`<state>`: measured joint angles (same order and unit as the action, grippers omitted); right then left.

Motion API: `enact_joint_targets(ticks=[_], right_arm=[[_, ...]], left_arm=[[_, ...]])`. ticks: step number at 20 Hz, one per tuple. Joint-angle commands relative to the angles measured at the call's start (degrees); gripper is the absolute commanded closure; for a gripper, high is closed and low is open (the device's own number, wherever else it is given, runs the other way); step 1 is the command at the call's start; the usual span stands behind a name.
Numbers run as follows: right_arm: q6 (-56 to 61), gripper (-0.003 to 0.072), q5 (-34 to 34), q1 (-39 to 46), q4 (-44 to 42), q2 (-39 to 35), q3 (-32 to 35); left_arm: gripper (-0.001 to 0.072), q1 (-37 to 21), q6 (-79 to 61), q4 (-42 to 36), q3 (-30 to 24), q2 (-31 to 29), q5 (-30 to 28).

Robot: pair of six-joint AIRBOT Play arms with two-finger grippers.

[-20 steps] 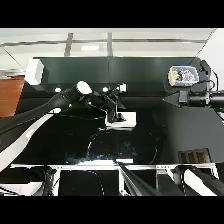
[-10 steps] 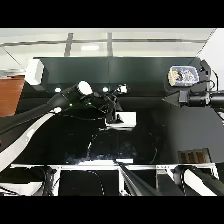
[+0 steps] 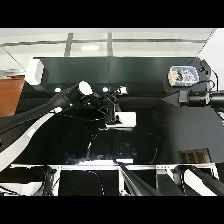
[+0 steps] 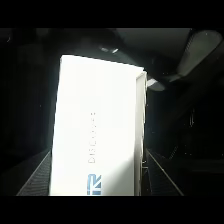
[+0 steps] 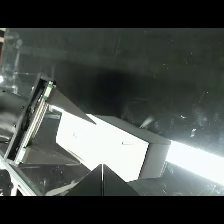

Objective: Fold the box and place the chain.

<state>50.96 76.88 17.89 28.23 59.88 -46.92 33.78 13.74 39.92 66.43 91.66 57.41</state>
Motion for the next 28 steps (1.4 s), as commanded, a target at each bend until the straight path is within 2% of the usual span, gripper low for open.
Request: enact_joint_targets(ticks=[1, 12, 20, 28], right_arm=[[-0.02, 0.0677, 0.0, 0.02, -0.02, -0.02, -0.04], [-0.02, 0.0676, 0.0, 0.02, -0.02, -0.02, -0.04], [0.0, 0.0676, 0.0, 0.02, -0.02, -0.02, -0.02], [0.0, 0.0676, 0.02, 0.02, -0.02, -0.02, -0.02]], left_arm=[[0.0007, 0.96, -0.07, 3.43, 0.02, 0.28, 0.09], [0.0007, 1.92, 0.02, 5.25, 0.09, 0.39, -2.64], [0.0006, 1.84, 1.33, 5.25, 0.13, -0.33, 0.31], [0.0, 1.92, 1.33, 6.36, 0.13, -1.51, 0.09]])
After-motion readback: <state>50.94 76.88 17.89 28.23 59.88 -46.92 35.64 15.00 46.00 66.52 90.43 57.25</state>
